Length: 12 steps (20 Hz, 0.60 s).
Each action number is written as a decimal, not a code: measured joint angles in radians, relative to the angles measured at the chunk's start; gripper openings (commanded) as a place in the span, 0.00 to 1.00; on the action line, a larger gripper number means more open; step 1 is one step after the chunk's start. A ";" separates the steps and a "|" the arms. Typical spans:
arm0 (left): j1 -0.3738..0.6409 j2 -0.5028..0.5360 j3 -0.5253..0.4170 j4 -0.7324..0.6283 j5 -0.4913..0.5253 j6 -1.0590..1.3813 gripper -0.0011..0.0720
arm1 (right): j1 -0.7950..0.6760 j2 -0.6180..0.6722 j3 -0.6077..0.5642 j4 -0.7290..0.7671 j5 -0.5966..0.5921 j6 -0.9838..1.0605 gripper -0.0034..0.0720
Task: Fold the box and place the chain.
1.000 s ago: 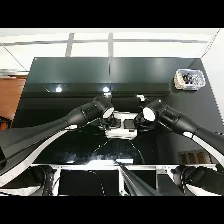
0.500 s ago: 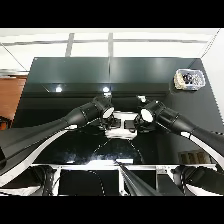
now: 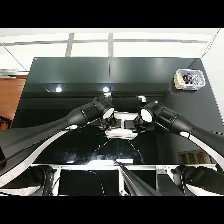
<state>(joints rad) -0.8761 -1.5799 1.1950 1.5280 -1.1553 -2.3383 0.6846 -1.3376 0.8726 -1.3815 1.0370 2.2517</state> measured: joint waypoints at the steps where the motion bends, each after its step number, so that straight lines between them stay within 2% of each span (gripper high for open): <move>1: 0.000 0.000 0.000 0.001 -0.005 0.000 0.05 | 0.000 0.000 0.000 0.003 -0.003 0.001 0.39; 6: 0.000 0.000 0.000 0.000 -0.004 0.000 0.05 | 0.000 0.000 0.000 0.002 -0.002 0.002 0.37; 7: 0.000 0.000 0.000 0.001 -0.004 0.000 0.05 | 0.000 0.000 0.000 0.002 -0.002 0.003 0.25; 8: 0.000 0.000 0.000 0.000 -0.003 0.000 0.05 | 0.000 0.000 0.000 0.002 -0.002 0.004 0.07; 12: 0.000 0.000 0.000 0.000 0.000 0.001 0.05 | 0.000 0.000 0.000 -0.002 -0.002 0.005 0.07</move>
